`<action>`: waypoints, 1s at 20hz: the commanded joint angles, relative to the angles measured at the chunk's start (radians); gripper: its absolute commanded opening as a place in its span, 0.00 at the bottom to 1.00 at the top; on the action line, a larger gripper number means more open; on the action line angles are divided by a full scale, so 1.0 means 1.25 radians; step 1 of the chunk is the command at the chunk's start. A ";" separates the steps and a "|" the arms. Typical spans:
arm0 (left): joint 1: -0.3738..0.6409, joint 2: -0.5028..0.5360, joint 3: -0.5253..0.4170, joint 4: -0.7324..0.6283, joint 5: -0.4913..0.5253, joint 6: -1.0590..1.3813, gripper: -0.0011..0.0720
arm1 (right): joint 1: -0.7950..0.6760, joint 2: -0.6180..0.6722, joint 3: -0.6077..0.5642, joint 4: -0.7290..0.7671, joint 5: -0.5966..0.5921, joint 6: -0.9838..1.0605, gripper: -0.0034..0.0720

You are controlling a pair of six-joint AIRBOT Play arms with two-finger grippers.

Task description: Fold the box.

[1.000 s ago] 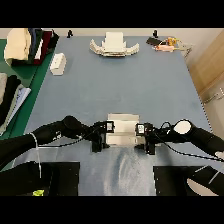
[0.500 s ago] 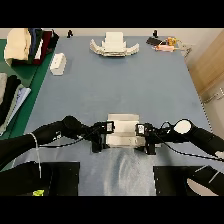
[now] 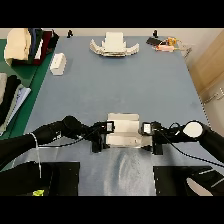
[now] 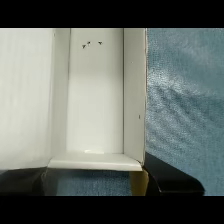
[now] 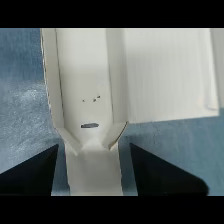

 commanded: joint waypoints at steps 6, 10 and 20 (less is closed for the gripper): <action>0.000 0.000 0.001 0.000 0.000 0.000 0.49 | -0.029 0.268 0.001 0.239 0.178 0.498 1.00; 0.000 0.000 0.001 0.000 0.000 0.000 0.49 | -0.029 0.289 0.000 0.276 0.177 0.891 0.99; 0.000 0.000 0.001 -0.001 0.000 0.000 0.49 | -0.006 0.089 0.001 0.409 0.115 0.844 0.29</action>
